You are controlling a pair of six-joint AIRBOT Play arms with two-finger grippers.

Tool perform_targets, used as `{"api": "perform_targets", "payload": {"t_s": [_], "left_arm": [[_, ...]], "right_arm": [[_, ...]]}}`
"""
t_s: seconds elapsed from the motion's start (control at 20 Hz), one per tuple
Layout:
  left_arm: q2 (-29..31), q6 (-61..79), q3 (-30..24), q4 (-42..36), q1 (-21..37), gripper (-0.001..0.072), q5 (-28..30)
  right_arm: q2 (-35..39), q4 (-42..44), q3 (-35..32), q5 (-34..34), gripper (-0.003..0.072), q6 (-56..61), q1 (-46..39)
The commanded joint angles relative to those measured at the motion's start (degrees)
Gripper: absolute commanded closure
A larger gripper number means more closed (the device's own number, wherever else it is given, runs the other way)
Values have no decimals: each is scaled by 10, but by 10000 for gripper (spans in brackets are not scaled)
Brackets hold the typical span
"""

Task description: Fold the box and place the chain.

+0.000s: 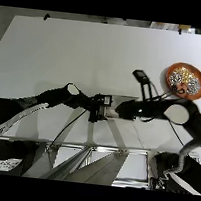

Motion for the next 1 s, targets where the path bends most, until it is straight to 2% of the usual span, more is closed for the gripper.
{"api": "perform_targets", "payload": {"t_s": [0.0,0.3,0.65,0.7,0.8,0.95], "left_arm": [[0,0,0,0,0,397,0],[0,0,0,0,0,397,0],[0,0,0,0,0,397,0],[0,0,0,0,0,397,0],[0,0,0,0,0,397,0],[0,0,0,0,0,397,0]], "right_arm": [[15,-73,37,38,549,-2,-67],[-13,-142,38,39,557,-1,-177],[-130,-174,38,39,572,-1,-214],[-149,-175,38,37,544,0,-214],[-176,-175,38,34,400,0,-214],[-206,-176,38,36,386,0,-214]]}}
